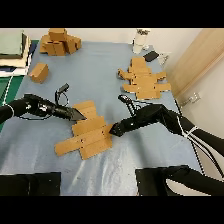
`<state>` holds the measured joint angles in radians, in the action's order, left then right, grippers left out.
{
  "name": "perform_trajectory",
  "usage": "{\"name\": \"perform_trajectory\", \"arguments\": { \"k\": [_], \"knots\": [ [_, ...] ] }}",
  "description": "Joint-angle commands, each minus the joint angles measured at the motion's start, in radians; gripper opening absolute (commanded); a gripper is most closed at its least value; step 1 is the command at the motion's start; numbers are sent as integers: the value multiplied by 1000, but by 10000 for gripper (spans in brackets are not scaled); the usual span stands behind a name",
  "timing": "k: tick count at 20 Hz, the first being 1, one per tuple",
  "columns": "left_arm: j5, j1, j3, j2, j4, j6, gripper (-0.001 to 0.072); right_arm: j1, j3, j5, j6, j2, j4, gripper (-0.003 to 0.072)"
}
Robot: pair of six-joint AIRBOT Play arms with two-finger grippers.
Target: Fold the box.
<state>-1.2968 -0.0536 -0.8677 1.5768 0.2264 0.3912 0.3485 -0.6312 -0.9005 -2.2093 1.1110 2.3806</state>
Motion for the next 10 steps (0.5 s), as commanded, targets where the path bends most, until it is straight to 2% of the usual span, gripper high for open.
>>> {"name": "perform_trajectory", "arguments": {
  "k": [1,3,4,5,6,8,10],
  "knots": [
    [-2,22,-31,0,-10,-93,8,-16,-11,89,84,-1,-89,585],
    [11,84,-72,-19,-27,-136,8,-63,-46,110,188,-1,-187,579],
    [53,127,-86,-40,-16,-166,8,-94,-71,98,227,-1,-233,557],
    [106,165,-89,-64,-9,-201,8,-122,-96,82,259,-1,-266,478],
    [153,203,-89,-87,6,-261,8,-152,-123,66,293,-1,-293,469],
    [220,257,-88,-115,38,-339,8,-196,-167,41,339,-2,-301,467],
    [271,288,-74,-140,30,-425,6,-206,-187,40,352,-6,-298,409]
  ]
}}
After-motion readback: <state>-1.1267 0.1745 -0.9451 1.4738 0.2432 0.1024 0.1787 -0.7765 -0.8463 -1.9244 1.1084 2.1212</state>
